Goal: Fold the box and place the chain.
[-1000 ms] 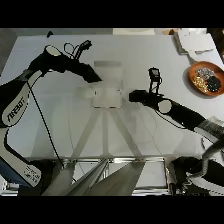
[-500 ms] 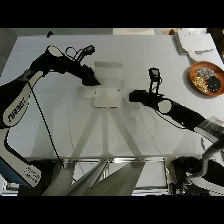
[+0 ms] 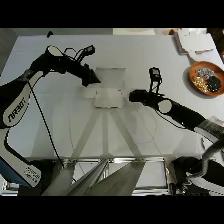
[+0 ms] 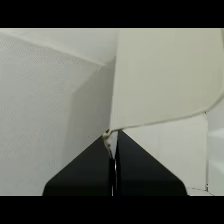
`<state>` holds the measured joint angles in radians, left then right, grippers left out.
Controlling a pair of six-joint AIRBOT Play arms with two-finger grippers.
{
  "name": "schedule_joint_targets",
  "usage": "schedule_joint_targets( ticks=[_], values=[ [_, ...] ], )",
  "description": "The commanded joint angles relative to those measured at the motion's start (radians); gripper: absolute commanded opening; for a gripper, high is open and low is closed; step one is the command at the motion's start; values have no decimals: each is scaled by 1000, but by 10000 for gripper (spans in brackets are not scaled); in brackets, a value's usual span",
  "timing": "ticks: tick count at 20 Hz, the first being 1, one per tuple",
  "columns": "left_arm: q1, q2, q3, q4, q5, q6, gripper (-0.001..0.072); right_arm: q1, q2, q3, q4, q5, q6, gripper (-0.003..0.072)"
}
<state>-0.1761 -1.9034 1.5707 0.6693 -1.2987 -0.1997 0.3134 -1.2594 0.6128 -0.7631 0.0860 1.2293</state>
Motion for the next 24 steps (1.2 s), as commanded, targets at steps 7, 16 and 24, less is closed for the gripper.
schedule_joint_targets(
  ticks=[7,16,24],
  values=[
    [0,1,0,-3,0,18,11,1,0,-1,0,3,0,11],
    [0,1,0,-3,-5,16,11,1,0,-1,0,3,0,11],
    [0,2,0,-3,-21,13,5,1,4,0,18,2,2,470]
  ],
)
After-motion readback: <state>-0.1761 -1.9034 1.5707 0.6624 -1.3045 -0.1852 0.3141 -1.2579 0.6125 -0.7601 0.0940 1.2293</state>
